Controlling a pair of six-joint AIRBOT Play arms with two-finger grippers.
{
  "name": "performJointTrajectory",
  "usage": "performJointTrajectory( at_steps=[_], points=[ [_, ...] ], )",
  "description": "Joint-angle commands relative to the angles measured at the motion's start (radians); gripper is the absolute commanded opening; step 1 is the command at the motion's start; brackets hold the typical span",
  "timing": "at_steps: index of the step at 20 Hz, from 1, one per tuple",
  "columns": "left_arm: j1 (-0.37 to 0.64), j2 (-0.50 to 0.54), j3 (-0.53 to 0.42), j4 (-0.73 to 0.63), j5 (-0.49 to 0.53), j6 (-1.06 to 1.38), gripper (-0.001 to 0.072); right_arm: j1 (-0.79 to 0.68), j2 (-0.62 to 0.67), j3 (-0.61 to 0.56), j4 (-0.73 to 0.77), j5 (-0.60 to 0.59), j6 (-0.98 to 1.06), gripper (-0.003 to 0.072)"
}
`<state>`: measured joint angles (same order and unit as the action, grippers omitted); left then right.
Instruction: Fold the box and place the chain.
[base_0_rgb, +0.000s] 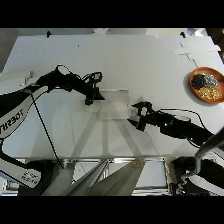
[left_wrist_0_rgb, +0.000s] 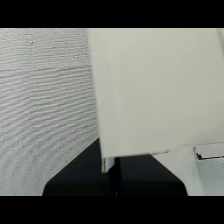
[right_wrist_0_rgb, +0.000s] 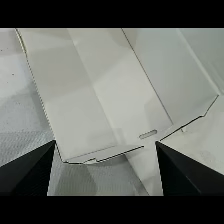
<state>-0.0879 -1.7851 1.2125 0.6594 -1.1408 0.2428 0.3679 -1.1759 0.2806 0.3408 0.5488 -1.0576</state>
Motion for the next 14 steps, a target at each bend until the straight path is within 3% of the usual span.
performJointTrajectory(
  at_steps=[1,7,14],
  points=[
    [0.000,0.000,0.000,0.000,0.000,0.000,0.0015,0.001,-0.011,0.000,-0.005,-0.011,-0.038,0.0698],
    [0.000,0.000,0.000,0.000,0.000,0.000,0.0015,0.001,-0.010,0.000,-0.101,-0.039,-0.047,0.0698],
    [0.000,0.000,0.000,0.000,0.000,0.000,0.0015,0.001,-0.011,0.000,-0.067,-0.038,-0.043,0.0698]
  ],
)
